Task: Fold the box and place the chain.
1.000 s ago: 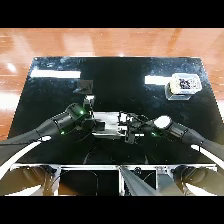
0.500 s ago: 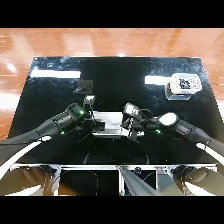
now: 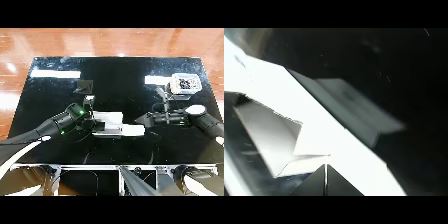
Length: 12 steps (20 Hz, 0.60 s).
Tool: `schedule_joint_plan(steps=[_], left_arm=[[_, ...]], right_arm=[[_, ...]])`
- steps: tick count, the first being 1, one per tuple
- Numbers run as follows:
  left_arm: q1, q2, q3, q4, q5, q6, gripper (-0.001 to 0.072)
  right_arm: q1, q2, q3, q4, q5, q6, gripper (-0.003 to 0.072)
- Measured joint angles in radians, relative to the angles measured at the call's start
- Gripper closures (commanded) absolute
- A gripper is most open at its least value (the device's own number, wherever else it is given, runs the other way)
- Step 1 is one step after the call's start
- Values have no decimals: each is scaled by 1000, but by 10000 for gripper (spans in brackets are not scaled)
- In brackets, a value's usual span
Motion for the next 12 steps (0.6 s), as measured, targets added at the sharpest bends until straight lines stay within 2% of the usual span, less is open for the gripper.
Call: schedule_joint_plan(steps=[4, 7, 10, 12], left_arm=[[0, 0, 0, 0, 5, 0, 690], [0, 0, 0, -1, 13, 0, 690], [0, 0, 0, -2, 20, 0, 689], [0, 0, 0, -3, 23, 0, 689]], right_arm=[[-169, 1, -2, -225, 75, 345, 640], [-234, 1, -30, -396, 50, 573, 641], [-212, -10, -66, -431, -11, 686, 641], [-153, -22, -76, -401, -53, 721, 641]])
